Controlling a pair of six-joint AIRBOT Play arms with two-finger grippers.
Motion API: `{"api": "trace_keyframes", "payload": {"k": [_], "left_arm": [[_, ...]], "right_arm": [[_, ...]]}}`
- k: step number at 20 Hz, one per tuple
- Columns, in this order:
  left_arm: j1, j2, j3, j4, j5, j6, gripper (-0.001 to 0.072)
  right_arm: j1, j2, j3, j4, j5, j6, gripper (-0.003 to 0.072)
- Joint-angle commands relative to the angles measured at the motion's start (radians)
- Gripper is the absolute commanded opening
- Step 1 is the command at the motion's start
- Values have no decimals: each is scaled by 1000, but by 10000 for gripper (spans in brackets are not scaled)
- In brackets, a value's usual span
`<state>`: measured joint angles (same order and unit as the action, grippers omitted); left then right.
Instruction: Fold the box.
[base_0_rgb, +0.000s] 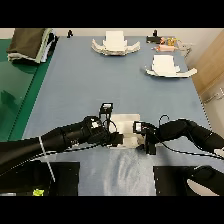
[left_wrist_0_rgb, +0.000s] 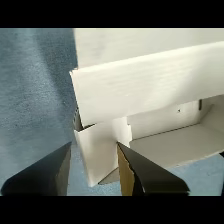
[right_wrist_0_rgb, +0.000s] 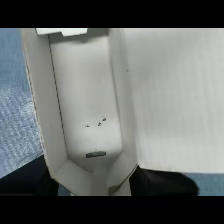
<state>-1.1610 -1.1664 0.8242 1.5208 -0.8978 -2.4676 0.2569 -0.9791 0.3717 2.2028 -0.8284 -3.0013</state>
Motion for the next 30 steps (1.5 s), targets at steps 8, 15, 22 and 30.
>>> {"api": "trace_keyframes", "payload": {"k": [8, 15, 22, 30], "left_arm": [[-11, -181, 161, 50, -188, -70, 410], [-11, -230, 201, 46, -230, -72, 405], [-11, -231, 201, 48, -182, -120, 174], [-11, -236, 201, 47, -187, -124, 15]], "right_arm": [[1, 0, 1, 0, 0, 0, 513], [1, 0, 1, 0, 0, 0, 513], [1, 0, 1, 0, 0, 0, 513], [1, 0, 1, 0, 0, 0, 513]]}}
